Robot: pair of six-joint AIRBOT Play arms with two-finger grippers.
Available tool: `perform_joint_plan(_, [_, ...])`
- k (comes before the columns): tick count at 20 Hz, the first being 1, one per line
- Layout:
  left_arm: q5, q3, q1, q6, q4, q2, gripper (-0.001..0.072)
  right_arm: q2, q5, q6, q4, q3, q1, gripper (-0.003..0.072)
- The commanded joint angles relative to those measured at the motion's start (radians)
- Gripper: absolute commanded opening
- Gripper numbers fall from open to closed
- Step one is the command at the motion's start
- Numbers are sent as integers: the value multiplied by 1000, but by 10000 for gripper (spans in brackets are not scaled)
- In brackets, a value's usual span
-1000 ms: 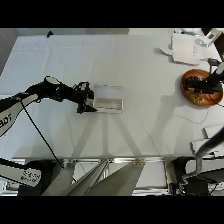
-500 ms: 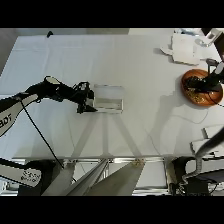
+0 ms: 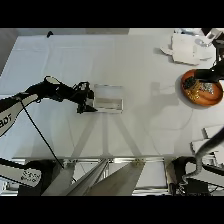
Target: Fold the box and place the chain.
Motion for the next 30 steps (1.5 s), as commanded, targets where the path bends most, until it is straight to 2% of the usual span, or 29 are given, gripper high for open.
perform_joint_plan(1, [0,1,0,0,0,1,154,91,125,-2,0,0,103,7])
perform_joint_plan(5, [0,1,0,0,0,1,154,163,165,2,5,0,277,8])
perform_joint_plan(10, [0,1,0,0,0,0,154,174,164,29,60,0,512,9])
perform_joint_plan(17, [0,1,0,0,0,0,154,173,5,85,94,0,808,9])
perform_joint_plan(23, [0,1,0,0,0,1,154,128,-212,117,200,0,903,9])
perform_joint_plan(28, [0,1,0,0,0,1,154,23,-237,115,211,0,998,9])
perform_joint_plan(30, [0,1,0,0,0,0,154,-37,-283,116,212,0,1013,9])
